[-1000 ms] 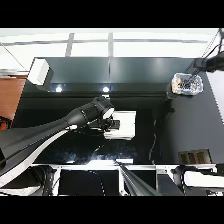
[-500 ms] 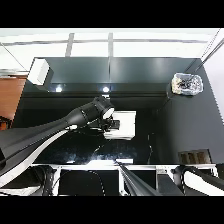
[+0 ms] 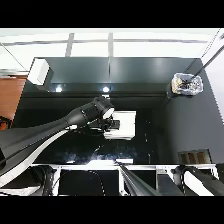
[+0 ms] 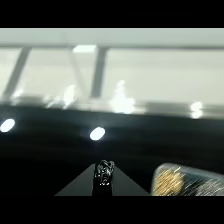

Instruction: Fold the box and place the chain.

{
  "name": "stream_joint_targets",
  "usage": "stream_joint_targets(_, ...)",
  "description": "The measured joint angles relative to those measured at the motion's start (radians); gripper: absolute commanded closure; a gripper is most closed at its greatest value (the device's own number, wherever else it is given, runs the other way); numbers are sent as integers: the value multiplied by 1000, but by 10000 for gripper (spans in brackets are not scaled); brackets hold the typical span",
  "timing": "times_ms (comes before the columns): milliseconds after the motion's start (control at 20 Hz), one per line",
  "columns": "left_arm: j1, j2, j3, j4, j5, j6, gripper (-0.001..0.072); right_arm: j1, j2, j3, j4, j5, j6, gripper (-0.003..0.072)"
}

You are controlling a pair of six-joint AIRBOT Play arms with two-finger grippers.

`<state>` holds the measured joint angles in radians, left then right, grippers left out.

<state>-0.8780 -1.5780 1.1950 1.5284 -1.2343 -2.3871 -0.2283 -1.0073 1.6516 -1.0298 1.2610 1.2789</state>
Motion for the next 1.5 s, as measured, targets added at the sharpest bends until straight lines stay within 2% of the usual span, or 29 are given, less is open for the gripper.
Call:
stream_joint_targets(150,0,0,0,0,0,0,679,0,80,-178,153,127,-68,672)
stream_joint_targets(350,0,0,0,0,0,0,679,37,144,-452,332,191,-111,672)
stream_joint_targets(500,0,0,0,0,0,0,679,129,159,-642,418,161,-123,672)
stream_joint_targets(700,0,0,0,0,0,0,679,285,163,-828,482,24,-108,672)
stream_joint_targets(850,0,0,0,0,0,0,679,408,158,-902,495,-73,-76,671)
stream_joint_targets(1100,0,0,0,0,-1,0,679,553,119,-944,451,-213,-34,672)
stream_joint_targets(1500,0,0,0,0,-4,0,679,606,57,-956,377,-288,4,671)
